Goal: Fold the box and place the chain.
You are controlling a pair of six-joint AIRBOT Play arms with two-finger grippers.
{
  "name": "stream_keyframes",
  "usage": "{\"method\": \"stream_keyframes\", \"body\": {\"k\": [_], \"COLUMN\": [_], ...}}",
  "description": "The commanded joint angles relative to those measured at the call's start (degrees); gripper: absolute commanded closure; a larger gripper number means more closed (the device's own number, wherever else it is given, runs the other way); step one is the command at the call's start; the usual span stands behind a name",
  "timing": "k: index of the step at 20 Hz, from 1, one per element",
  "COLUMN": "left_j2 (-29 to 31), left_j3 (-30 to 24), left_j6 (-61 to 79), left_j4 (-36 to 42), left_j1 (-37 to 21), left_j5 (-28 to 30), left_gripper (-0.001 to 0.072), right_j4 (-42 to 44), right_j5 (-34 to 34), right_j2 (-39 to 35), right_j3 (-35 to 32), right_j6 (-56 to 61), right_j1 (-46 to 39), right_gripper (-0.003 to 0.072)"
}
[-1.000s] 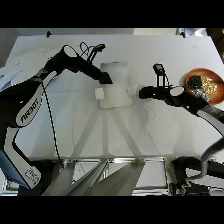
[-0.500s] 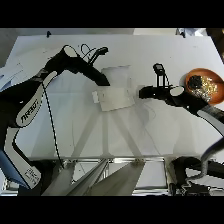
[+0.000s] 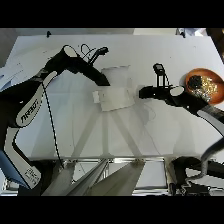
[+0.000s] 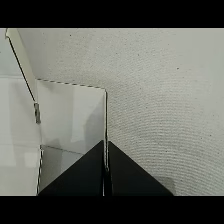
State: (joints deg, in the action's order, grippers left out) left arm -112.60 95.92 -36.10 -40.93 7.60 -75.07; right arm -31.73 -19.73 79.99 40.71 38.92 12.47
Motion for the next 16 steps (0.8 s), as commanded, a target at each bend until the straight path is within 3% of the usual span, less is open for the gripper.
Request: {"method": "stream_keyframes", "body": {"k": [1,10,11,13,16], "left_j2": [0.00,0.00,0.00,0.07,0.87], "left_j3": [0.02,0.02,0.02,0.02,0.02], "left_j6": [0.11,0.09,0.09,0.11,0.15], "left_j4": [0.42,0.63,0.63,0.61,0.61], "left_j1": [0.02,0.02,0.02,0.02,0.00], "left_j5": [0.07,0.00,0.00,-0.33,-2.14], "left_gripper": [0.0700,0.0700,0.0700,0.0702,0.0703], "right_j4": [0.02,0.02,0.02,0.00,-3.10], "right_j5": [-0.04,1.20,1.36,1.38,1.31], "right_j2": [0.02,0.02,0.02,-0.02,-1.79], "right_j3": [0.00,0.00,0.00,0.02,0.02], "right_j6": [0.02,0.02,0.04,0.00,0.02], "right_j1": [0.07,0.07,0.00,0.02,0.02], "right_gripper": [0.0672,0.0669,0.0594,0.0208,0.0189]}}
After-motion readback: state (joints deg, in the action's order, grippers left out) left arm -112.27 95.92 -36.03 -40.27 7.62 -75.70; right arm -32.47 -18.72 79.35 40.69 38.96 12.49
